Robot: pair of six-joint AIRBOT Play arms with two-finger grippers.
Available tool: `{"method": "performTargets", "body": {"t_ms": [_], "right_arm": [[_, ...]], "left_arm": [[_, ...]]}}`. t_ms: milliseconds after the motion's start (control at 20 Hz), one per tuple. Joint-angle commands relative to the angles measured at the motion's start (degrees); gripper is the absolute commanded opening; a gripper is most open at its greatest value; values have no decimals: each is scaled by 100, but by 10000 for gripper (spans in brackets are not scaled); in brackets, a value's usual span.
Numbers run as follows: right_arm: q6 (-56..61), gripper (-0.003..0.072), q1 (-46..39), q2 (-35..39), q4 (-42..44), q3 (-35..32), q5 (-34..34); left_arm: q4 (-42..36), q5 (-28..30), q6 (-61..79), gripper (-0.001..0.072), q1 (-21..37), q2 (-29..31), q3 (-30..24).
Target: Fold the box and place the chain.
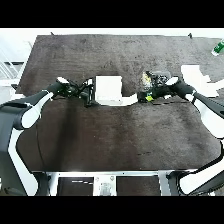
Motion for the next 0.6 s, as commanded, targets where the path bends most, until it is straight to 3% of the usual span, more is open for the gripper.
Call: {"method": "performTargets", "body": {"t_ms": [0,350,450,550], "right_arm": [[-28,13,280,-42,479,68,103],[-42,15,417,411,527,138,31],[-44,190,446,411,662,166,28],[-46,243,485,411,774,177,26]], "left_arm": [[0,0,2,469,0,-4,0],[0,0,2,470,0,-4,0],[0,0,2,470,0,-4,0],[2,0,2,469,-2,-4,0]]}}
